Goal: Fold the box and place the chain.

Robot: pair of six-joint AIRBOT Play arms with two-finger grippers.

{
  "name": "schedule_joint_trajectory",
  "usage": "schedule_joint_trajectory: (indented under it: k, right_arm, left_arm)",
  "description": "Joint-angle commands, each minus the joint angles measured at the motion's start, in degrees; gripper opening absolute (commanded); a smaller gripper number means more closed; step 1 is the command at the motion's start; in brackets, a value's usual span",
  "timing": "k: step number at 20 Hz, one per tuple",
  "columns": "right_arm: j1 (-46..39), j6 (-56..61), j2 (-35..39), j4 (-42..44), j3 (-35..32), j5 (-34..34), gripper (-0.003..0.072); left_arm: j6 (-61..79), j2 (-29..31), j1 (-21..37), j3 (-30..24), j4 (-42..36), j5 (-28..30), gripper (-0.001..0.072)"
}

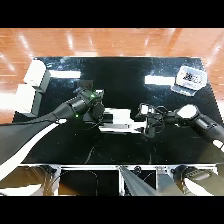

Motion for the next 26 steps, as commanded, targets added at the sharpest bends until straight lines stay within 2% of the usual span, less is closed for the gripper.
schedule_joint_trajectory:
  k: [1, 4, 5, 6, 13, 14, 15, 16, 20, 21, 22, 23, 26]
  right_arm:
    - [3.93, -5.75, -1.95, 2.25, 0.00, -4.20, 0.0720]
    - [6.05, -5.86, -3.98, 2.23, 0.00, -5.31, 0.0715]
    - [6.16, -5.84, -4.09, 2.25, 0.00, -5.64, 0.0573]
    - [6.16, -5.86, -4.09, 2.25, 0.00, -5.90, 0.0492]
    - [6.16, -5.84, -4.09, 2.29, 0.00, -5.84, 0.0486]
    - [6.16, -5.81, -4.09, 2.43, 0.00, -5.81, 0.0397]
    - [6.16, -5.66, -4.09, 2.40, 0.00, -5.60, 0.0236]
    - [6.16, -5.64, -4.11, 2.45, 0.00, -5.33, 0.0210]
    - [6.16, -5.57, -4.11, 2.40, 0.00, -5.31, 0.0211]
    - [6.16, -4.50, -4.11, 2.34, 0.00, -5.64, 0.0292]
    - [6.10, -3.08, -4.11, 2.16, 0.00, -6.47, 0.0540]
    - [5.95, -1.40, -4.09, 1.92, 0.02, -7.26, 0.0677]
    - [4.22, 1.88, -3.74, -1.57, 0.02, -5.60, 0.0675]
  left_arm:
    - [0.02, 0.02, 0.07, -0.04, -0.17, 0.13, 0.0023]
    - [0.02, -0.22, 0.07, -0.04, 0.02, 1.25, 0.0022]
    - [0.02, -0.26, 0.04, -0.04, 0.20, 1.46, 0.0022]
    - [0.02, -0.26, 0.07, -0.04, 0.28, 1.46, 0.0021]
    - [0.02, -0.26, 0.04, -0.04, 0.28, 1.42, 0.0021]
    - [0.02, -0.26, 0.04, -0.04, 0.28, 1.42, 0.0021]
    - [0.02, -0.26, 0.04, -0.04, 0.28, 1.42, 0.0021]
    - [0.02, -0.26, 0.04, -0.04, 0.26, 1.46, 0.0021]
    - [0.02, -0.28, 0.04, -0.04, 0.28, 1.44, 0.0022]
    - [0.02, -0.31, 0.04, -0.04, 0.28, 1.44, 0.0021]
    - [0.02, -0.31, 0.04, -0.04, 0.28, 1.44, 0.0022]
    - [0.02, -0.31, 0.04, -0.04, 0.28, 1.44, 0.0021]
    - [0.02, -0.31, 0.04, -0.04, 0.26, 1.44, 0.0021]
